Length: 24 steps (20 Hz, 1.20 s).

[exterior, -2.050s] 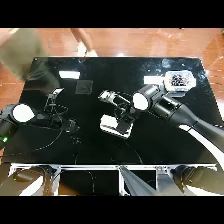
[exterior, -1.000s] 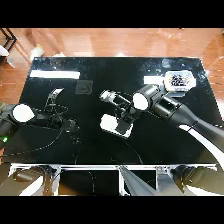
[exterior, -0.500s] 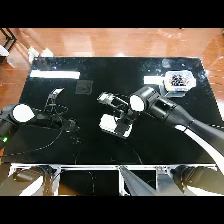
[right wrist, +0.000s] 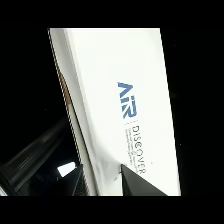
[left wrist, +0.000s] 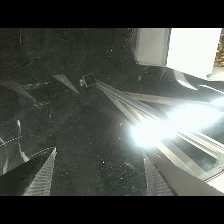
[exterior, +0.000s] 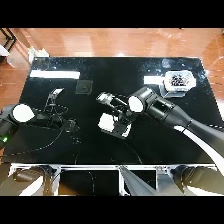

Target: Fold the box and place the chain.

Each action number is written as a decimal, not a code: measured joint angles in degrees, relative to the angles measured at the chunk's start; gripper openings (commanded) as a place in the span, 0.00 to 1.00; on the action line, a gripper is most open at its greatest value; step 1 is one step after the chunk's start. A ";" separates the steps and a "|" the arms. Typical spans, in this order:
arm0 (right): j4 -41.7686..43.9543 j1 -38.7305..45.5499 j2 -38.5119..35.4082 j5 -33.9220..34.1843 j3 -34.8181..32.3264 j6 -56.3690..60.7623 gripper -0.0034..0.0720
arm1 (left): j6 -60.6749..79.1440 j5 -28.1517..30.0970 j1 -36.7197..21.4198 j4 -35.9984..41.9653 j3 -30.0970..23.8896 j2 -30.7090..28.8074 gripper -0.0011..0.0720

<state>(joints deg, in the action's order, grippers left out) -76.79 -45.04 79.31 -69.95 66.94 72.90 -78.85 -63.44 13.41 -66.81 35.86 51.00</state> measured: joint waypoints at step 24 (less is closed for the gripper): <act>-2.67 -0.13 -2.01 6.75 0.13 -0.37 0.63 | -0.02 -0.07 0.00 0.04 0.00 0.00 0.90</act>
